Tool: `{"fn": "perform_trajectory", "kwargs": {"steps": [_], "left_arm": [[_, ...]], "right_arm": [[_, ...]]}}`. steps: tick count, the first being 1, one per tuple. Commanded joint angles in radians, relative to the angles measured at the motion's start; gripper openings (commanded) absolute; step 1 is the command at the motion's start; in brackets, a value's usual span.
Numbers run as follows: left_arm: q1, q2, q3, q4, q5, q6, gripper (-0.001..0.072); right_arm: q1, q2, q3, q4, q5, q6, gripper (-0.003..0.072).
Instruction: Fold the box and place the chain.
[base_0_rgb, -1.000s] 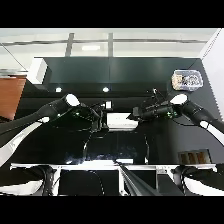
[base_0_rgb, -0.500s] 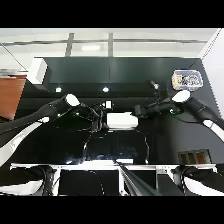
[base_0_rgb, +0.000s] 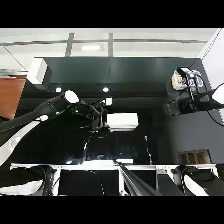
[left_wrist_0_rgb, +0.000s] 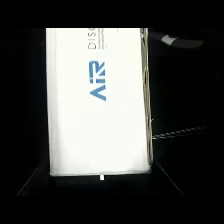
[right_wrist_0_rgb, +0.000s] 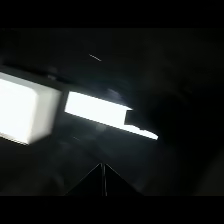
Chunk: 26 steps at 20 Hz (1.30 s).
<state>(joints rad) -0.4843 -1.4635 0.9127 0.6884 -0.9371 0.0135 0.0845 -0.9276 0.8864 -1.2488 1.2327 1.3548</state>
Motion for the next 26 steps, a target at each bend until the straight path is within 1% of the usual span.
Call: {"fn": "perform_trajectory", "kwargs": {"steps": [1, 2, 3, 5, 7, 9, 10, 11, 14, 15, 18, 22, 24, 26], "left_arm": [[0.0, 0.043, 0.053, 0.033, -0.132, -0.133, 0.072], [-0.001, 0.061, 0.058, 0.033, -0.163, -0.163, 0.072], [-0.002, 0.077, 0.06, 0.032, -0.166, -0.166, 0.072], [-0.027, 0.076, 0.074, 0.033, -0.109, -0.206, 0.0718], [-0.072, 0.046, 0.118, 0.045, -0.06, -0.254, 0.0715], [-0.125, 0.016, 0.163, 0.067, 0.016, -0.265, 0.0715], [-0.153, -0.001, 0.187, 0.094, 0.061, -0.305, 0.0714], [-0.178, -0.019, 0.213, 0.134, 0.08, -0.36, 0.0714], [-0.246, -0.063, 0.276, 0.285, 0.103, -0.569, 0.0712], [-0.263, -0.072, 0.288, 0.305, 0.111, -0.573, 0.0712], [-0.267, -0.109, 0.326, 0.307, 0.107, -0.632, 0.0712], [-0.263, -0.141, 0.361, 0.305, -0.023, -0.639, 0.0711], [-0.263, -0.141, 0.361, 0.298, -0.05, -0.64, 0.071], [-0.264, -0.141, 0.361, 0.298, -0.05, -0.639, 0.071]], "right_arm": [[-0.01, 0.037, -0.011, -0.194, 0.052, 0.096, 0.0017], [-0.01, 0.037, -0.014, -0.192, 0.036, 0.098, 0.0017], [-0.01, 0.037, -0.018, -0.192, 0.014, 0.106, 0.0017], [-0.01, 0.037, -0.023, -0.192, -0.039, 0.116, 0.0017], [-0.01, 0.037, -0.027, -0.192, -0.072, 0.142, 0.0017], [-0.01, 0.037, -0.035, -0.192, -0.082, 0.149, 0.0017], [-0.01, 0.037, -0.039, -0.192, -0.082, 0.149, 0.0017], [-0.01, 0.037, -0.043, -0.192, -0.084, 0.149, 0.0017], [-0.01, 0.037, -0.056, -0.192, -0.097, 0.149, 0.0017], [-0.01, 0.037, -0.063, -0.19, -0.103, 0.149, 0.0017], [-0.01, 0.037, -0.089, -0.158, -0.121, 0.149, 0.0017], [-0.01, 0.037, -0.097, -0.158, -0.126, 0.153, 0.0017], [-0.01, 0.037, -0.097, -0.158, -0.142, 0.153, 0.0017], [-0.01, 0.037, -0.097, -0.158, -0.145, 0.153, 0.0017]]}}
